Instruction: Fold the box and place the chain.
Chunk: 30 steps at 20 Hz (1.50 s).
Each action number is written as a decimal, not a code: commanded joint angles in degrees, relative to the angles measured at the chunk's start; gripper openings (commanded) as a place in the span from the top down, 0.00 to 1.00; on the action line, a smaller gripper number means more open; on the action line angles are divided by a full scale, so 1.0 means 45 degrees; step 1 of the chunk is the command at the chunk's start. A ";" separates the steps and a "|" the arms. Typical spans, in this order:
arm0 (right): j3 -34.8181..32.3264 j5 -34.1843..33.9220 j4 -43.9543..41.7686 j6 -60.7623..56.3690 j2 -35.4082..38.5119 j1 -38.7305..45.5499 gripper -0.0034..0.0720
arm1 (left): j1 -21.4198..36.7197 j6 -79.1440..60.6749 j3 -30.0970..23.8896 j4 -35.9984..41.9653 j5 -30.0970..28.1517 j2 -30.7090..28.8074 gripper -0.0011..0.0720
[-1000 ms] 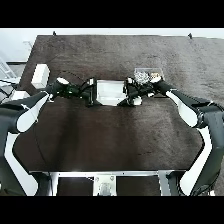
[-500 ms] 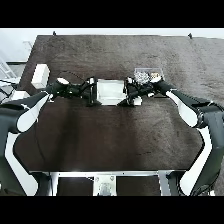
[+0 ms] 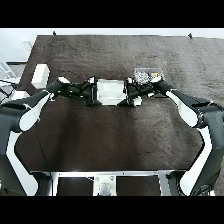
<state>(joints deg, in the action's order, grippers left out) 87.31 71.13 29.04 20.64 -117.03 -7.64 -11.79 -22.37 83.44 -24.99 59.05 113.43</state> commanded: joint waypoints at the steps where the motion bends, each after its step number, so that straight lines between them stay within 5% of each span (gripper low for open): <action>1: -0.0005 -0.0029 -0.0010 -0.0005 0.0005 -0.0015 0.18 | -0.0097 -0.0136 0.0039 -0.0024 0.0034 0.0019 0.01; 19: -0.0005 -0.0029 -0.0010 -0.0005 0.0005 -0.0015 0.18 | -0.0151 -0.0223 0.0301 -0.0058 0.0136 0.0233 0.02; 24: -0.0005 -0.0029 -0.0010 -0.0005 0.0005 -0.0015 0.18 | -0.0151 -0.0034 0.0301 -0.0442 0.0175 0.0282 0.27; 26: -0.0005 -0.0029 -0.0010 -0.0005 0.0005 -0.0015 0.18 | -0.0151 -0.0029 0.0301 -0.0447 0.0180 0.0282 0.44; 30: -0.0005 -0.0029 -0.0010 -0.0005 0.0005 -0.0015 0.18 | -0.0146 -0.0034 0.0296 -0.0432 0.0180 0.0282 0.44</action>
<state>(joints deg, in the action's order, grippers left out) 87.31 70.94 28.99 20.64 -117.03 -7.64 -12.45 -22.65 84.77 -26.50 59.77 114.65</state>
